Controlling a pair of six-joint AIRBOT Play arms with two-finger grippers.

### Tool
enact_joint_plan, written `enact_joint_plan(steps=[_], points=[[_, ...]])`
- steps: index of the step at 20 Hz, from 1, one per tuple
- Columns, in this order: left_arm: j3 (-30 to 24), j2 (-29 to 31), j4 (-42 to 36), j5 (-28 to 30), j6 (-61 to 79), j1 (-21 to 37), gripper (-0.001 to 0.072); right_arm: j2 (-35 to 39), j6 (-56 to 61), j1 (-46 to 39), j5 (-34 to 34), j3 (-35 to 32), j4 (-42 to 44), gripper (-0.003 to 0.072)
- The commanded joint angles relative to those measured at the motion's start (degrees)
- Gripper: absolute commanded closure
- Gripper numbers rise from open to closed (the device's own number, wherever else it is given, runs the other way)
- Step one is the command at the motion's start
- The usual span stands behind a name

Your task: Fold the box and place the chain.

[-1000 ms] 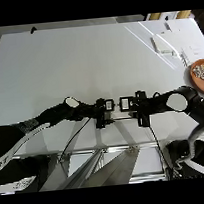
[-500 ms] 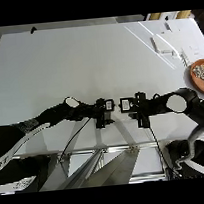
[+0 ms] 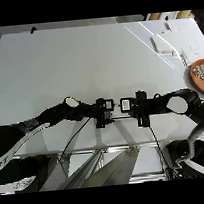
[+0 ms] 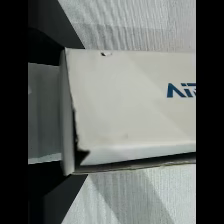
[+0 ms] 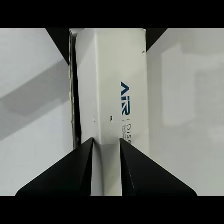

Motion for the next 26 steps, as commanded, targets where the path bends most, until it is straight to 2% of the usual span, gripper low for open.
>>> enact_joint_plan(steps=[1,8,11,12,14,15,24,25,26], points=[[0.02,0.04,0.2,-0.15,0.13,-0.04,0.0434,0.39,0.02,0.0,-0.42,0.07,0.04,0.0526],[0.02,0.04,0.2,-0.13,0.13,-0.04,0.0434,-0.57,0.02,0.02,-0.2,-1.09,0.13,0.0525],[0.0,0.04,0.2,-0.15,0.13,-0.04,0.0434,-0.63,0.0,0.02,2.32,-1.18,0.33,0.0523],[0.02,0.04,0.2,-0.15,0.13,-0.04,0.0434,-0.61,0.0,0.02,3.28,-1.18,0.35,0.0496],[0.02,0.04,0.2,-0.15,0.13,-0.04,0.0434,-0.61,-0.02,0.02,4.81,-1.18,1.38,0.0396],[0.02,0.04,0.2,-0.15,0.13,-0.04,0.0434,-0.5,-0.02,0.02,5.22,-1.18,1.9,0.0382],[0.02,0.04,0.2,-0.15,0.13,-0.04,0.0434,5.66,0.0,0.0,5.6,-1.16,3.32,0.0387],[0.02,0.04,0.2,-0.15,0.13,-0.04,0.0434,5.79,0.02,0.0,5.57,-1.16,3.37,0.041],[0.02,0.02,0.2,-0.15,0.13,-0.04,0.0434,5.79,0.02,0.0,5.55,-1.16,3.37,0.0525]])
